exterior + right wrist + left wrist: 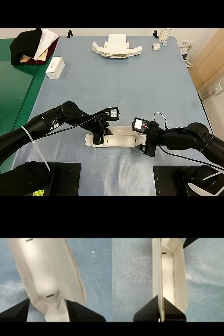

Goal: Fold the box.

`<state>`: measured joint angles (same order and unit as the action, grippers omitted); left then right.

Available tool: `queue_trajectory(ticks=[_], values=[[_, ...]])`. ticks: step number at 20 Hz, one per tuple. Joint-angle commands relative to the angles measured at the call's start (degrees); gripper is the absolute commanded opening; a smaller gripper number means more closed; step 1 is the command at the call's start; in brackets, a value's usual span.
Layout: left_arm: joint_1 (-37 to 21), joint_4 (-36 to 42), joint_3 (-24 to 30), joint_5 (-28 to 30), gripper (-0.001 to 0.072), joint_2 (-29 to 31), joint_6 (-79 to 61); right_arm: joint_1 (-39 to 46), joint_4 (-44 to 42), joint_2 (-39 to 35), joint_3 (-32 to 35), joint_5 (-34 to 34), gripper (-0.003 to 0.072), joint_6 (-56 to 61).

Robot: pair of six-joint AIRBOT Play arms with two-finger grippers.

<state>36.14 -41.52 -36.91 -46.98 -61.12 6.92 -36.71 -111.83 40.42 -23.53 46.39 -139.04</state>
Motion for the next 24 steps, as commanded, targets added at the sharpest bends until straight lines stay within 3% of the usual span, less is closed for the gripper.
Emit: queue_trajectory(ticks=[1,7,10,24], values=[[-0.04,0.0,0.02,0.02,0.0013,0.0,0.0,9.53,-17.51,2.38,0.63,6.73,0.072,-25.64],[-0.04,0.0,0.02,0.02,0.0013,0.0,0.0,12.15,-20.57,10.25,0.52,8.37,0.072,-32.02],[-0.04,0.0,0.02,0.02,0.0012,0.0,0.0,12.13,-20.52,10.23,0.26,5.05,0.0717,-31.93],[-0.04,0.0,0.02,0.02,0.0013,0.0,0.0,11.3,-19.17,13.18,-0.37,4.9,0.0705,-33.07]])
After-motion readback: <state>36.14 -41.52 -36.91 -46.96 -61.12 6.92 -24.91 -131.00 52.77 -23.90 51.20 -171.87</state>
